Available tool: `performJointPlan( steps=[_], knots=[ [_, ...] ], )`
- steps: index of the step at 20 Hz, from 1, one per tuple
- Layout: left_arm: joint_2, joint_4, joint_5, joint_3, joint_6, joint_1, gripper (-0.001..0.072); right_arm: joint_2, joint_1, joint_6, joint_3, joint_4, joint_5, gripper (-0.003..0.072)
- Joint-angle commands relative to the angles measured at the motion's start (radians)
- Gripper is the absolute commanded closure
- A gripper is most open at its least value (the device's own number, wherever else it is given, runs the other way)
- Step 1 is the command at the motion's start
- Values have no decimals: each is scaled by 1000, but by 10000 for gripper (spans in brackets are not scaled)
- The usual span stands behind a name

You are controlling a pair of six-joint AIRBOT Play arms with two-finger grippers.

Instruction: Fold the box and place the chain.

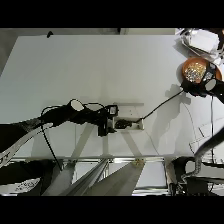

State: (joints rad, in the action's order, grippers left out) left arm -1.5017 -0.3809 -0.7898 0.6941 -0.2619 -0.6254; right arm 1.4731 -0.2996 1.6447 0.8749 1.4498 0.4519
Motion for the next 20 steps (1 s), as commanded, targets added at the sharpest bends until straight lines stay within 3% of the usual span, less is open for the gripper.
performJointPlan(
  steps=[1,5,15,20],
  knots=[
    [1,0,0,1,0,0,437,3,5,-63,1,-16,-25,670],
    [1,0,0,1,0,0,437,-135,74,-193,1,-16,42,670],
    [1,0,0,1,0,0,437,-736,285,-243,2,-18,386,670],
    [1,0,1,1,0,0,437,-1022,398,-319,2,-135,453,670]
  ],
)
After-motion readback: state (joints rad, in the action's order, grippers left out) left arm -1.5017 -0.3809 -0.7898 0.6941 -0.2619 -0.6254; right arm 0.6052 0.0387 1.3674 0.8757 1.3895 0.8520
